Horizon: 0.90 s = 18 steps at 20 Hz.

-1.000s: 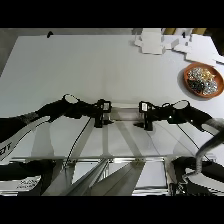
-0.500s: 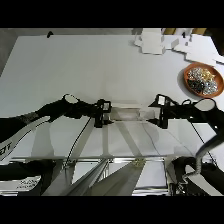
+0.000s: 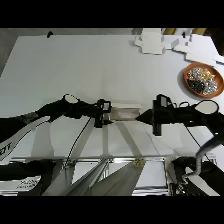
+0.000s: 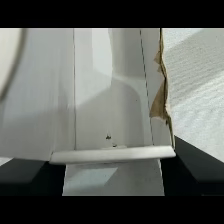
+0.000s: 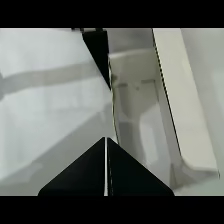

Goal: Fold the box and place the chain.

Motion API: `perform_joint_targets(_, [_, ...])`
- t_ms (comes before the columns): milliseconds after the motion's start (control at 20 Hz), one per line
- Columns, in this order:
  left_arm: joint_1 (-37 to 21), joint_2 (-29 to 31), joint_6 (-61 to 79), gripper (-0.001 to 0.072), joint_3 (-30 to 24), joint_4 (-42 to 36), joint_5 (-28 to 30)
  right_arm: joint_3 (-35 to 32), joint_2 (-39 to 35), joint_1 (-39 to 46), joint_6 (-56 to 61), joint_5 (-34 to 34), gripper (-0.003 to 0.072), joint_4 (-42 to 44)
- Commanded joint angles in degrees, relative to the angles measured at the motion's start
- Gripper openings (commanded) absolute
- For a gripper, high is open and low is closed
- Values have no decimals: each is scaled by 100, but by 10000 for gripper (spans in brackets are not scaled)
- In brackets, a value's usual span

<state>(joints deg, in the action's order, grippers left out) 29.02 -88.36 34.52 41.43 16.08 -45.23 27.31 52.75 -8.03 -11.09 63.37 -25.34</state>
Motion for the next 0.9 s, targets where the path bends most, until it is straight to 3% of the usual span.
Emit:
perform_joint_targets(0, [2, -2, 0, 214, 0, 0, 0, 70, 422, -546, 35, -1318, 15, 1261])
perform_joint_targets(150, [2, -2, 0, 214, 0, 0, 0, 240, 1095, -546, 179, -2146, 16, 1751])
perform_joint_targets(350, [2, -2, 0, 214, 0, 0, 0, 251, 1676, -546, 444, -2894, 16, 1742])
perform_joint_targets(650, [2, -2, 0, 214, 0, 0, 0, 251, 1847, -546, 675, -2769, 16, 1272])
perform_joint_targets(850, [2, -2, 0, 214, 0, 0, 2, 251, 1316, -540, 789, -2645, 16, 903])
